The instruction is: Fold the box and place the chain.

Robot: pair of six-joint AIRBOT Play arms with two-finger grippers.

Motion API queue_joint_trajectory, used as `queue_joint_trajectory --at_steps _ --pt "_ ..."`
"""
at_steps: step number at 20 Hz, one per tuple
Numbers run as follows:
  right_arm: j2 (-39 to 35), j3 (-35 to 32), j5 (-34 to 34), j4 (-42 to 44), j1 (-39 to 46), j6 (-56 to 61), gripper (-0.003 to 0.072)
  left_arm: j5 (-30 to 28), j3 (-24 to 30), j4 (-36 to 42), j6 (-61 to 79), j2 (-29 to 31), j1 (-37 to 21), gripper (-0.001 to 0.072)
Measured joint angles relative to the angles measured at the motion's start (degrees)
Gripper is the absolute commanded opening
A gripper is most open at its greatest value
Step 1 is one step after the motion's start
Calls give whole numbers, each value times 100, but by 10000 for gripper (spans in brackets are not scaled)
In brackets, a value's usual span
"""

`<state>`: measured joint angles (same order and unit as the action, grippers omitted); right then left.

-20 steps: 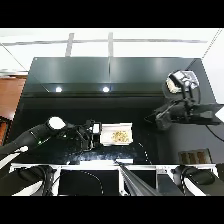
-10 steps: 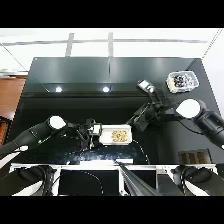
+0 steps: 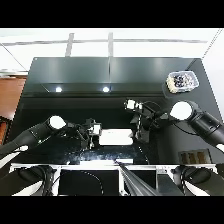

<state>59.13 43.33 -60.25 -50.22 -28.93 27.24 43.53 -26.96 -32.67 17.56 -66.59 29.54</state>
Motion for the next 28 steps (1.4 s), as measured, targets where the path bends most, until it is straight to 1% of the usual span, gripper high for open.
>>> queue_joint_trajectory --at_steps 3,7,14,23,28 --pt "4 0 -90 94 -24 -345 710 0 0 0 0 0 0 465" --pt "4 -33 -94 153 -219 -492 710 2 0 4 0 0 0 466" --pt "4 -264 570 131 -487 -369 709 9 0 13 0 0 0 465" --pt "24 -302 800 105 -863 -227 718 42 0 42 0 -44 0 465" --pt "105 -304 931 -57 -988 -37 717 70 -24 63 -2 -133 0 465"
